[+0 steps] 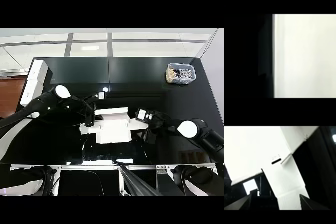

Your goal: Fold the box and place the chain.

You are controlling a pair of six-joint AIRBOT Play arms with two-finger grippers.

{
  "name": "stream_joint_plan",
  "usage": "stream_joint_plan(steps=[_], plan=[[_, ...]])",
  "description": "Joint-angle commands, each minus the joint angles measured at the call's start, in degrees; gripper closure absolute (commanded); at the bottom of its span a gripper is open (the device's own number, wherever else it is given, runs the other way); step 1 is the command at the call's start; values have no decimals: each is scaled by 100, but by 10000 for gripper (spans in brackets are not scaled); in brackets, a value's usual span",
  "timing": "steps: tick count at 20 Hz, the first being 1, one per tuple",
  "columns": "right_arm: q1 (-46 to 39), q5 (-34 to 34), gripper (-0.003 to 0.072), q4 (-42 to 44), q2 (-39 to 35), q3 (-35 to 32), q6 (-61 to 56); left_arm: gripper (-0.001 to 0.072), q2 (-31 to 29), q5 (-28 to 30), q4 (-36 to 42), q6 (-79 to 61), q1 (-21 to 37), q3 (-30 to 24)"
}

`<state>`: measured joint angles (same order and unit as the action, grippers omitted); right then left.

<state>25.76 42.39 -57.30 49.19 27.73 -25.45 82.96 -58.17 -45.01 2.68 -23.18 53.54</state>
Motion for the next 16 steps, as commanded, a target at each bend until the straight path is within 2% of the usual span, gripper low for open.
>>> stream_joint_plan(steps=[1, 6, 13, 16], plan=[[315, -310, -16, -15, 24, -247, 389, 681, 249, -94, -293, -81, -140, 146], [785, -494, -16, -13, 328, -330, 584, 681, 275, -103, -289, -79, -140, 146], [1598, -1443, -16, 28, 804, -330, 579, 681, 275, -103, -269, -79, -140, 146], [1687, -1504, -16, 184, 804, -330, 579, 681, 275, -103, -269, -79, -140, 146]])
